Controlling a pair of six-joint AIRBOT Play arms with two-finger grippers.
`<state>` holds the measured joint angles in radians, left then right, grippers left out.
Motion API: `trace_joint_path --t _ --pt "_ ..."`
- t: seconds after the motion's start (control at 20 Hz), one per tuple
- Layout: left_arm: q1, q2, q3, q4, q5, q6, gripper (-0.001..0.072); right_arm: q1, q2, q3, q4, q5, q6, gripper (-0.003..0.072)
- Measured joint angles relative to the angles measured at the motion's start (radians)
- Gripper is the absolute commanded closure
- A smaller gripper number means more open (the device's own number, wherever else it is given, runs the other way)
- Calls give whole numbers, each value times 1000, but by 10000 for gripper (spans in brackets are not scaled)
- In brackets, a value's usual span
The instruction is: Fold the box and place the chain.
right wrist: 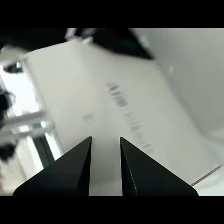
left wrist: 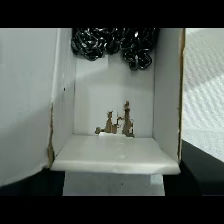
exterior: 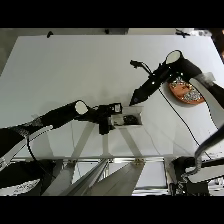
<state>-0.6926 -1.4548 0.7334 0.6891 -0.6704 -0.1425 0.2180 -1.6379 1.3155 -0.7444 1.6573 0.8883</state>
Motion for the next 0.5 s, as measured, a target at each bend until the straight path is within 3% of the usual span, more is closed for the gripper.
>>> trace_joint_path --t 0.3,0.5 --pt "0 0 0 0 0 0 574 135 93 0 -264 14 -22 350" --pt "0 0 0 0 0 0 574 226 106 0 -348 -35 -25 348"
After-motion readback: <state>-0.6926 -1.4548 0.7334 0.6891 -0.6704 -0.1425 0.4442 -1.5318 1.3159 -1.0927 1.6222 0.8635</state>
